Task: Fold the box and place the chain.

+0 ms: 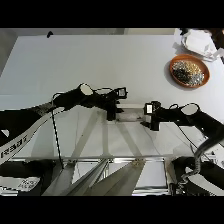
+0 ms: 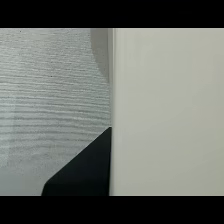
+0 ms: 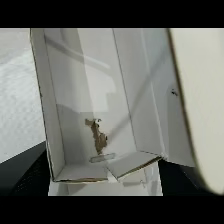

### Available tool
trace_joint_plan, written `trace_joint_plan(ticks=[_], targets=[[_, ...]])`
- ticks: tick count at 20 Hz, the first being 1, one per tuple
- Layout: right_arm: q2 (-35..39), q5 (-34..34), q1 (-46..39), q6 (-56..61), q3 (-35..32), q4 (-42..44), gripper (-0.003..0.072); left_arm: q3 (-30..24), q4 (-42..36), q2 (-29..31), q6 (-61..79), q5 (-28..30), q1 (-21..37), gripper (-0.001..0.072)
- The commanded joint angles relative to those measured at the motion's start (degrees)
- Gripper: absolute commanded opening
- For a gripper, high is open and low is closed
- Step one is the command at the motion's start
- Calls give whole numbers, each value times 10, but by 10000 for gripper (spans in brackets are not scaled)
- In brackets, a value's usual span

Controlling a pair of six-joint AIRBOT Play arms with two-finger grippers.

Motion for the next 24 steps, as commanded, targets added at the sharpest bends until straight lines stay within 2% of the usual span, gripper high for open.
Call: trace_joint_plan(ticks=[1,3,4,8,19,23,24], targets=[[-18,2,0,-10,0,10,631,1,0,0,0,0,0,12],[-28,0,0,-14,0,12,544,1,0,0,0,0,0,12],[-33,0,0,-20,0,18,529,1,0,0,0,0,0,12],[-37,2,9,-59,0,68,530,1,0,0,0,1,0,12],[-66,-3,11,-59,1,67,525,1,0,0,0,0,0,12],[-66,-3,11,-59,1,67,434,1,0,0,0,1,0,12],[-66,-2,11,-59,1,67,436,1,0,0,0,1,0,12]])
